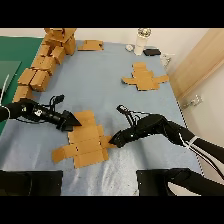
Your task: Fold the box.
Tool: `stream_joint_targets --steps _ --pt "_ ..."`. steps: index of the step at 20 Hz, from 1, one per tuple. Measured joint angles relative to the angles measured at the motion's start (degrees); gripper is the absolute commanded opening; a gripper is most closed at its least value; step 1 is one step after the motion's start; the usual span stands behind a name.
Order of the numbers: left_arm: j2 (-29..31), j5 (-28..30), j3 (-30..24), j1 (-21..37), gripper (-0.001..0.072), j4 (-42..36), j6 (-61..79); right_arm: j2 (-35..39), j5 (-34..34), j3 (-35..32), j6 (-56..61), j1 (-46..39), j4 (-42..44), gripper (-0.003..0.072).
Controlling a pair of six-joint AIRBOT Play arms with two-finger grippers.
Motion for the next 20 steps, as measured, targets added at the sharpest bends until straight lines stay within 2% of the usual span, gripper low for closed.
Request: stream_joint_targets --steps 2,3,4,16,17,18,20 --pt "-0.98 -0.94 0.31 -1.64 0.0443 -0.85 1.95 0.00 0.07 0.00 0.20 0.04 0.00 0.0000" --pt "-1.27 -1.42 0.37 -2.23 0.0363 -1.14 2.73 0.00 0.07 0.00 0.24 0.07 -0.02 0.0000" --pt "-1.46 -1.68 0.44 -2.51 0.0352 -1.31 3.52 0.00 0.07 0.00 0.37 0.07 -0.07 0.0000" --pt "-2.03 -2.58 0.55 0.07 0.0350 -2.78 8.17 0.00 0.09 0.00 0.92 0.07 -0.61 0.0000" --pt "-2.03 -2.62 0.55 0.24 0.0298 -2.73 8.33 0.00 0.09 0.00 0.98 0.09 -0.61 0.0000" --pt "-2.03 -2.73 0.55 0.35 0.0160 -2.64 8.41 0.00 0.09 0.00 1.03 0.09 -0.61 0.0000" --pt "-2.03 -2.80 0.55 0.35 0.0153 -2.47 8.94 0.00 0.15 0.00 1.05 0.07 -0.66 0.0001"
